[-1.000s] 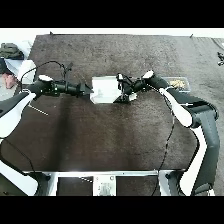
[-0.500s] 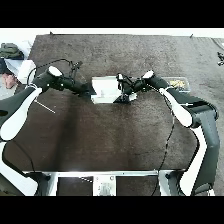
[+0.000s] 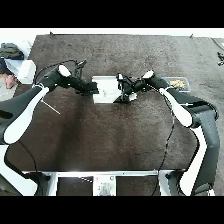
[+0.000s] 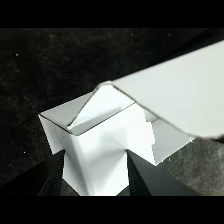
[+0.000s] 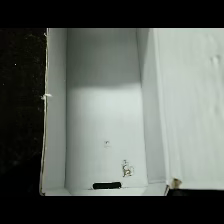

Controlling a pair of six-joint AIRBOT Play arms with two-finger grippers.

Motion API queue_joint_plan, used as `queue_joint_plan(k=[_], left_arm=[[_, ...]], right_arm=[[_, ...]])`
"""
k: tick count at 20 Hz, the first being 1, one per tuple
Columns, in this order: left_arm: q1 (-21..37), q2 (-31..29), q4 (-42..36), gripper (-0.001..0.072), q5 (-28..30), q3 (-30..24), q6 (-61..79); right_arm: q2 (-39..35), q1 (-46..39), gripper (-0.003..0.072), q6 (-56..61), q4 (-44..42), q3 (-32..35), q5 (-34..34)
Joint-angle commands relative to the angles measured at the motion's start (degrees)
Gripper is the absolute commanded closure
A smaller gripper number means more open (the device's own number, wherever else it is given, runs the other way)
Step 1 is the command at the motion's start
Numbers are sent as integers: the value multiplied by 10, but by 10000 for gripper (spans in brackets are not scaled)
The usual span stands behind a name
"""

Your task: Fold the box and place the chain.

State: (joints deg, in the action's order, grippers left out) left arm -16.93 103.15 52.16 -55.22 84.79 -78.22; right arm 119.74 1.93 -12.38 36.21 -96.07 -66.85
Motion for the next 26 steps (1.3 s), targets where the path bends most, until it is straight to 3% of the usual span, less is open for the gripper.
queue_joint_plan(k=[1, 6, 10, 14, 16, 26], left_arm=[[-17, 1, 59, 285, 24, 1, -80], [-40, 13, 141, 284, 8, 30, -172], [-67, 58, 245, 286, -87, 120, -264], [-93, 82, 328, 298, -134, 178, -328], [-102, 95, 348, 339, -139, 188, -344], [-105, 105, 399, 358, -138, 189, -401]], right_arm=[[0, 0, 368, 0, 0, 0, 0], [0, 0, 367, 0, 0, 0, 0], [0, 0, 367, 0, 0, 0, 0], [0, 0, 367, 0, 0, 0, 0], [0, 0, 368, 0, 0, 0, 0], [0, 0, 368, 0, 0, 0, 0]])
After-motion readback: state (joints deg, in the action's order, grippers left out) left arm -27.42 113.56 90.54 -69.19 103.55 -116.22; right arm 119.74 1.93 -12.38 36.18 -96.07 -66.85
